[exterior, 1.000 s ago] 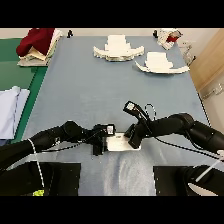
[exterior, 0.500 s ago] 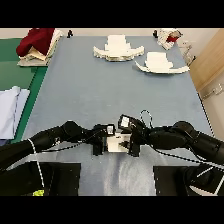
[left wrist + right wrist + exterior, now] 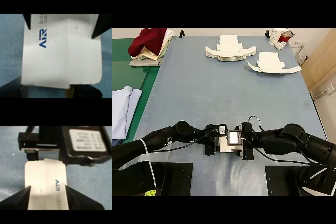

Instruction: Fold the box.

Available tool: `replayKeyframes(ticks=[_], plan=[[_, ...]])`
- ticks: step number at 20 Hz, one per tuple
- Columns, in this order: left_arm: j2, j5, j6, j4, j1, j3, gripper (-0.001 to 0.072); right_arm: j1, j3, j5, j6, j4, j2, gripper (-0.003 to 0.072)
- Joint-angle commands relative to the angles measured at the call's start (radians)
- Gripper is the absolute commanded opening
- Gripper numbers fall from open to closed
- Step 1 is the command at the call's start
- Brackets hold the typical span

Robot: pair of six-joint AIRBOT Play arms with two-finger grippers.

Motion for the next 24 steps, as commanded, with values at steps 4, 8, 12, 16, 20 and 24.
replayKeyframes(ticks=[4,8,12,16,20,24], plan=[[0.0,0.0,0.0,0.0,0.0,0.0,0.0402,0.174,-0.002,0.051,0.452,-0.502,-0.002,0.0558],[0.0,0.0,0.0,0.0,0.0,0.0,0.0402,0.183,-0.008,0.048,0.489,-0.546,-0.027,0.051],[0.0,0.0,0.0,0.0,0.0,0.0,0.0401,0.183,-0.008,0.048,0.489,-0.531,-0.04,0.0284],[0.0,0.0,0.0,0.0,0.0,0.0,0.0402,0.184,-0.008,0.048,0.489,-0.52,-0.028,0.0285],[0.0,0.0,0.0,0.0,0.0,0.0,0.0402,0.183,-0.008,0.049,0.482,-0.522,0.009,0.031],[0.0,0.0,0.0,0.0,0.0,0.0,0.0402,0.183,-0.005,0.053,0.482,-0.55,0.029,0.031]])
